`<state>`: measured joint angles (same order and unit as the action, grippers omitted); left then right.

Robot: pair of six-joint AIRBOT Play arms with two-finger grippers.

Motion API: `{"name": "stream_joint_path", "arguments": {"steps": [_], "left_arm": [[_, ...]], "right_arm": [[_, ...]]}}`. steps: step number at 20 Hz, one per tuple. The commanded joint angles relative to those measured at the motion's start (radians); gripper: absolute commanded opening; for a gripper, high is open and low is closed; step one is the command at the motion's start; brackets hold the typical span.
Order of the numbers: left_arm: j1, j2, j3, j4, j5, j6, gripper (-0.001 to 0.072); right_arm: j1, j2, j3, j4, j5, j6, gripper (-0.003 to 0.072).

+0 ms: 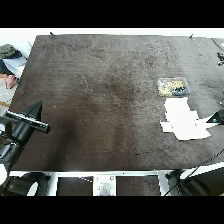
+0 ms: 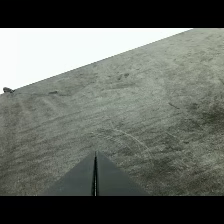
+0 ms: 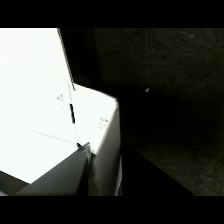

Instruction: Fold the box and place the chain.

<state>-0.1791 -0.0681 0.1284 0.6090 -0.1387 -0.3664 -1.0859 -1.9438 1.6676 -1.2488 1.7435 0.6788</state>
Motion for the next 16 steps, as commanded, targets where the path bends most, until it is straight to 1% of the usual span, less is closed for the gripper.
{"name": "stream_joint_path", "arguments": {"steps": [1, 2, 3, 4, 5, 7, 9, 10, 12, 14, 16], "left_arm": [[-0.001, 0.0, 0.0, 0.0, 0.0, 0.0, 0.0013], [-0.001, 0.0, 0.0, 0.0, 0.0, 0.0, 0.0013], [-0.001, 0.0, 0.0, 0.0, 0.0, 0.0, 0.0013], [-0.001, 0.0, 0.0, 0.0, 0.0, 0.0, 0.0013], [-0.001, 0.0, 0.0, 0.0, 0.0, 0.0, 0.0013], [-0.001, 0.0, 0.0, 0.0, 0.0, 0.0, 0.0013], [-0.001, 0.0, 0.0, 0.0, 0.0, 0.0, 0.0013], [-0.001, 0.0, 0.0, 0.0, 0.0, 0.0, 0.0013], [-0.001, 0.0, 0.0, 0.0, 0.0, 0.0, 0.0013], [-0.001, 0.0, 0.0, 0.0, 0.0, 0.0, 0.0013], [-0.001, 0.0, 0.0, 0.0, 0.0, 0.0, 0.0013]], "right_arm": [[0.0, -0.02, -0.012, 0.01, 0.055, -0.018, 0.0228], [0.0, -0.02, -0.023, 0.017, 0.056, -0.047, 0.0227], [0.0, -0.02, -0.03, 0.034, 0.055, -0.08, 0.0187], [0.0, -0.02, -0.029, 0.055, 0.053, -0.122, 0.0064], [-0.003, -0.019, -0.029, 0.077, 0.06, -0.157, -0.0011], [-0.002, -0.019, -0.029, 0.101, 0.064, -0.154, -0.0011], [-0.002, -0.017, -0.033, 0.121, 0.066, -0.094, -0.0012], [-0.002, -0.005, -0.054, 0.147, 0.066, -0.08, -0.0012], [0.008, 0.04, -0.138, 0.2, 0.064, -0.103, -0.0013], [0.037, 0.093, -0.254, 0.248, 0.063, -0.134, -0.0013], [0.082, 0.156, -0.388, 0.341, 0.033, -0.14, -0.0013]]}}
